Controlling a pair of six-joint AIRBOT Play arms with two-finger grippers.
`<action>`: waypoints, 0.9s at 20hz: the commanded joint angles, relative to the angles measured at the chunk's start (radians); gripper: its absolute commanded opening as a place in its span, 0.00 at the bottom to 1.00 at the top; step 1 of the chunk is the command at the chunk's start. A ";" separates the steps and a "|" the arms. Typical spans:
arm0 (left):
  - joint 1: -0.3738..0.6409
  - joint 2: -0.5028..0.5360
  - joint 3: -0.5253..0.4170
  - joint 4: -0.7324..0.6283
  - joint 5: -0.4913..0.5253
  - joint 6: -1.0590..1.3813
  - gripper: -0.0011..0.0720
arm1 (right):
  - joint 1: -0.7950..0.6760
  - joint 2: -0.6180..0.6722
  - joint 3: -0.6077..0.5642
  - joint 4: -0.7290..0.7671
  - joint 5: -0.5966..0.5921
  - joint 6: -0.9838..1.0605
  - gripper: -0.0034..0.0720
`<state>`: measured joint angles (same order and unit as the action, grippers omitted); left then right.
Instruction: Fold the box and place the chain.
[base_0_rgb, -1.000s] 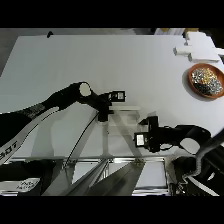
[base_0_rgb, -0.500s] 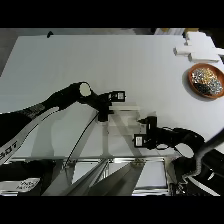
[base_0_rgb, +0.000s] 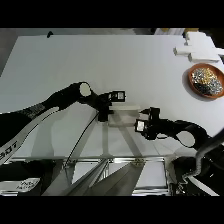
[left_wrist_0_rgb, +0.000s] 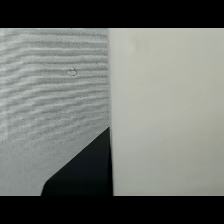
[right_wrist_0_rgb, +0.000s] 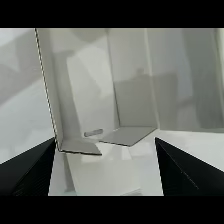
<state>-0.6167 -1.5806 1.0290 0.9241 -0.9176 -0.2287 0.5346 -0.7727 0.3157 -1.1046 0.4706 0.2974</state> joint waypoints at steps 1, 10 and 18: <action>-0.001 0.000 0.000 0.000 0.001 0.001 0.03 | -0.091 -0.064 0.033 0.105 0.089 -0.062 0.95; -0.001 0.000 0.000 0.000 0.001 0.001 0.03 | -0.313 -0.196 0.053 0.460 0.250 -0.595 0.94; -0.001 0.000 0.000 0.000 0.001 0.001 0.03 | -0.293 0.022 -0.019 0.288 0.295 -0.439 0.91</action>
<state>-0.6170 -1.5806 1.0290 0.9245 -0.9176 -0.2283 0.2272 -0.8513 0.3424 -0.7784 0.7723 -0.2024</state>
